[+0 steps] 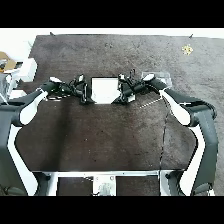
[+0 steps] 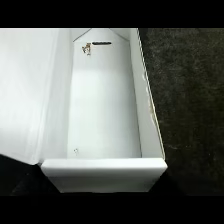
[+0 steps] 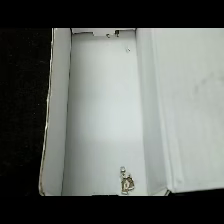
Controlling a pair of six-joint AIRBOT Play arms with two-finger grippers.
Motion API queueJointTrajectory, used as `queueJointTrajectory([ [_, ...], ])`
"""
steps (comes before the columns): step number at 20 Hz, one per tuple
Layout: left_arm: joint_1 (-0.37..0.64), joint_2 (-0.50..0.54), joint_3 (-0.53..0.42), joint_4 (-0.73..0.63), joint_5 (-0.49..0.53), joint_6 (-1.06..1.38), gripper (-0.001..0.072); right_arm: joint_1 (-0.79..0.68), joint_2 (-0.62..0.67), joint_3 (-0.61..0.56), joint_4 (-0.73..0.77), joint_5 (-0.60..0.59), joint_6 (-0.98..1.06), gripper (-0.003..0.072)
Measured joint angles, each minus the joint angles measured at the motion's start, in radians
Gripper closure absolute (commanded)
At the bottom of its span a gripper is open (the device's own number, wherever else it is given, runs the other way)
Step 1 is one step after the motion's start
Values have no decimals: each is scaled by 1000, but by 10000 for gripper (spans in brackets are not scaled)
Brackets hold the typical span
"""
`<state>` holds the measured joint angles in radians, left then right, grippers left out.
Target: Fold the box and place the chain.
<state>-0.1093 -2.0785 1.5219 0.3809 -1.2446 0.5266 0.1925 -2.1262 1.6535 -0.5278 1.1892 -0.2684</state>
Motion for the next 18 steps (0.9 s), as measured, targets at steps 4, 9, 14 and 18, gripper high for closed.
queueJointTrajectory([
  [4,-5,-1,0,3,10,4,-8,0,0,0,0,0,0,249],
  [9,-7,-2,0,3,15,5,-7,0,0,0,0,0,0,249],
  [14,-13,-3,0,3,25,4,-7,0,0,0,0,0,0,250],
  [18,-22,-3,0,3,34,-8,-7,0,0,0,0,0,0,250],
])
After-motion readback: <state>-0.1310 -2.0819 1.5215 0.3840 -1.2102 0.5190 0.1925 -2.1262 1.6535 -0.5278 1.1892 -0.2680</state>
